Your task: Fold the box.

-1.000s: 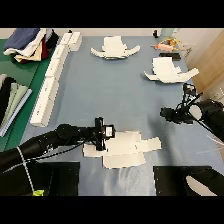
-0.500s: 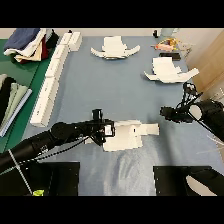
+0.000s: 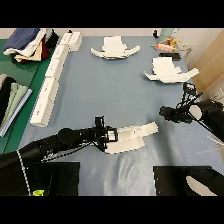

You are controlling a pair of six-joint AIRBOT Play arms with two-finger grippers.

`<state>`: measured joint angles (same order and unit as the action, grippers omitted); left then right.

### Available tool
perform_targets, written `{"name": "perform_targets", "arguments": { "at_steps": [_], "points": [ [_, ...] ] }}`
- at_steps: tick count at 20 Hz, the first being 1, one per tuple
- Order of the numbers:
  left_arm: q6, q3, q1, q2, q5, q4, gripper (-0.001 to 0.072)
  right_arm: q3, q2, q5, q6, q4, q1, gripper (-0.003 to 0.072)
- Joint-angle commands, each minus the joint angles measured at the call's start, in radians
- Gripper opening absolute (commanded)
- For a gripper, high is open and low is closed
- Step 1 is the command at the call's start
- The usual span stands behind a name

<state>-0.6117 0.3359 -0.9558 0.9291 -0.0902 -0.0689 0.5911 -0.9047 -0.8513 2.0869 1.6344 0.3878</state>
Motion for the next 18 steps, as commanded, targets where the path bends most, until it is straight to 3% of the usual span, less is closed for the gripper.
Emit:
{"name": "perform_targets", "arguments": {
  "at_steps": [1,7,13,18],
  "points": [
    [0.010,-0.008,-0.009,0.006,0.001,0.069,0.0013,0.001,0.000,-0.001,0.000,-0.005,0.007,0.0156],
    [0.074,-0.005,-0.005,-0.014,-0.024,0.122,0.0014,0.001,0.000,-0.001,0.000,-0.008,0.007,0.0156],
    [0.085,-0.005,0.124,-0.027,-0.254,0.117,0.0014,0.001,0.000,0.000,0.000,-0.008,0.007,0.0156],
    [0.086,-0.005,0.222,-0.025,-0.336,0.116,0.0014,0.001,0.000,0.000,0.000,-0.008,0.007,0.0156]
  ]
}}
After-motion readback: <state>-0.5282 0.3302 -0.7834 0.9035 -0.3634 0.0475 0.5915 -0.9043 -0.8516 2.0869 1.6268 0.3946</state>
